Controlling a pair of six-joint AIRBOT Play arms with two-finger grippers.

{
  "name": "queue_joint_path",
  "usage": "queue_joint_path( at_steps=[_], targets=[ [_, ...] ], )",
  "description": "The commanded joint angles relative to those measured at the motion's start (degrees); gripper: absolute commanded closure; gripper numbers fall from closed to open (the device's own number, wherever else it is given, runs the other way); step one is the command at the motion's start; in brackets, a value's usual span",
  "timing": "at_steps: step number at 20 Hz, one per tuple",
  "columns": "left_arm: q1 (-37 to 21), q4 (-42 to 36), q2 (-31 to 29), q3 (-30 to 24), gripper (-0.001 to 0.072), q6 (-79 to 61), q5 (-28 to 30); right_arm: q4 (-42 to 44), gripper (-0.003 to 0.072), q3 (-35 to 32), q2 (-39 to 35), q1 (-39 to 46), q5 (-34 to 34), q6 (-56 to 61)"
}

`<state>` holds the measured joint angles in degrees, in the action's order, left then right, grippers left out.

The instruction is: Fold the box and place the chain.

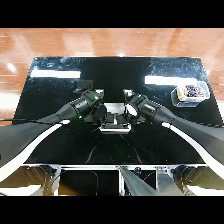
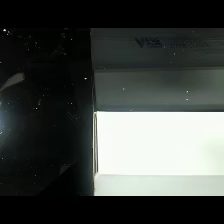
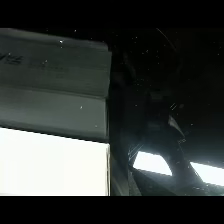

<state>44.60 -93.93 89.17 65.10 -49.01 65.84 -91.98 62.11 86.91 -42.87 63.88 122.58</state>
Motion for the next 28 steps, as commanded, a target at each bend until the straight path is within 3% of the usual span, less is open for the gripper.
queue_joint_path(
  at_steps=[1, 8, 9, 10, 17, 18, 20, 28],
  targets=[
    [0.04, 0.0, 0.04, -0.02, 0.0688, -0.02, -0.13, 0.09, 0.0326, 0.0, 0.31, 0.0, 0.48, -0.04],
    [0.04, 0.0, 0.04, -0.02, 0.0688, -0.02, -0.15, 1.03, 0.0335, 0.02, 0.5, 0.0, 0.5, -0.74],
    [0.04, 0.0, 0.04, -0.02, 0.0688, -0.02, -0.13, 1.4, 0.0525, 0.02, 0.5, 0.0, 0.46, -1.55],
    [0.04, 0.0, 0.04, -0.02, 0.0688, -0.02, -0.11, 2.1, 0.0651, 0.02, 0.5, 0.0, 0.2, -2.54],
    [0.04, 0.0, 0.04, -0.02, 0.0688, -0.02, -0.11, 2.62, 0.0656, 0.02, 0.46, 0.02, 0.17, -3.3],
    [0.04, 0.0, 0.04, -0.02, 0.0688, -0.02, -0.11, 2.62, 0.0645, 0.02, 0.37, 0.0, 0.31, -3.28],
    [0.04, -0.02, 0.04, -0.02, 0.0688, -0.02, -0.09, 2.6, 0.0306, 0.02, -0.22, 0.02, 0.68, -3.23],
    [0.04, -0.02, 0.04, -0.02, 0.0688, -0.02, -0.02, 0.17, 0.0296, 0.02, -5.84, 0.0, 4.59, -3.8]
  ],
)
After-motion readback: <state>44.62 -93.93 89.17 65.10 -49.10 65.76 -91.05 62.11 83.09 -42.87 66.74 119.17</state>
